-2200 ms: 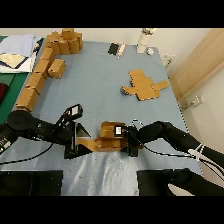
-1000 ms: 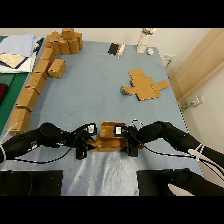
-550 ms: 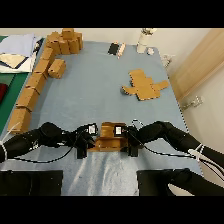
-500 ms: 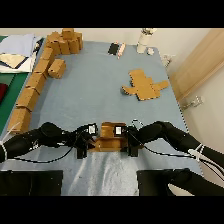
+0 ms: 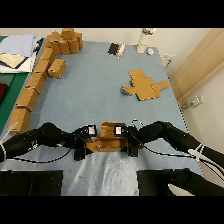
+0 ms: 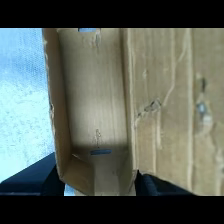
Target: Fold the box.
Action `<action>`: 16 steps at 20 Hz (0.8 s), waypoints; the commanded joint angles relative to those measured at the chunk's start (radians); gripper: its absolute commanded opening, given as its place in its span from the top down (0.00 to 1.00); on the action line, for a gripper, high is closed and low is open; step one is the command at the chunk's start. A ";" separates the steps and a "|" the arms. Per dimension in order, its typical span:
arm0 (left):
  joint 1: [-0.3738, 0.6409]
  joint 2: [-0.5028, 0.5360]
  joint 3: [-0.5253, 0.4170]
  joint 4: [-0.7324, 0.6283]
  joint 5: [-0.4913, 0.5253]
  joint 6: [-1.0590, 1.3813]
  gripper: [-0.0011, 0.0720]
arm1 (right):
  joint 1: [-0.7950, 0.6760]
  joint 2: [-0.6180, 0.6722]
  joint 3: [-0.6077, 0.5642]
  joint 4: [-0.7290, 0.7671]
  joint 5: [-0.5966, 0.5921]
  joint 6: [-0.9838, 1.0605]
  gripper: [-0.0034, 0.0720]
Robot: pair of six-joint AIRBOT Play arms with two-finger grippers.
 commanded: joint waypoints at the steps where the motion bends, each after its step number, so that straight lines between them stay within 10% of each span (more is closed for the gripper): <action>1: 0.022 0.032 0.001 0.074 -0.010 -0.067 0.30 | 0.000 0.000 -0.001 0.000 0.000 0.000 0.37; 4: 0.024 0.059 0.001 0.058 -0.013 -0.066 0.06 | 0.000 0.000 -0.001 0.000 0.000 0.000 0.37; 12: -0.043 0.019 0.024 -0.106 0.051 0.035 0.06 | 0.000 0.000 -0.001 0.000 0.000 0.000 0.37; 16: -0.043 -0.013 0.050 -0.106 0.048 0.043 0.52 | 0.000 0.000 -0.001 0.000 0.000 0.000 0.37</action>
